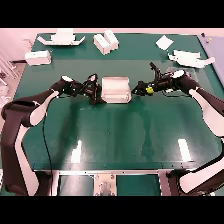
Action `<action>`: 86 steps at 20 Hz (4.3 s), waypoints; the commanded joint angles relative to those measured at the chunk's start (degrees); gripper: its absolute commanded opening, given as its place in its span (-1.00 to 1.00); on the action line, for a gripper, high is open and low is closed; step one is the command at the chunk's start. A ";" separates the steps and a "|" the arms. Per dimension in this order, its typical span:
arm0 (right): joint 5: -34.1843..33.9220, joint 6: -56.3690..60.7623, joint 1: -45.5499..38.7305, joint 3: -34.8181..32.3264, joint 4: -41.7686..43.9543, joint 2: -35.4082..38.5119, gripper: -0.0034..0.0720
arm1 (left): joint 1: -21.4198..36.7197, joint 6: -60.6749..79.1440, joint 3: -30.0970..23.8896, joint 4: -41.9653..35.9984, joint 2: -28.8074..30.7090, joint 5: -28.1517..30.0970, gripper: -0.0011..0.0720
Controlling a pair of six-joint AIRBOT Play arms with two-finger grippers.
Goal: Fold the box and place the chain.
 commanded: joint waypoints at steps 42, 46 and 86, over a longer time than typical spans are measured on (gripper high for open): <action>-0.04 29.03 16.52 11.10 -33.57 -0.11 0.09 | 0.04 -0.17 0.00 0.00 -0.02 -0.44 0.33; -0.26 31.52 17.86 11.69 -34.71 -1.68 0.09 | 0.04 -0.17 0.00 0.00 -0.02 -0.42 0.33; 12.20 41.55 22.80 25.05 -49.70 -10.95 -0.40 | 0.04 -0.42 0.00 0.00 -0.02 -0.46 0.33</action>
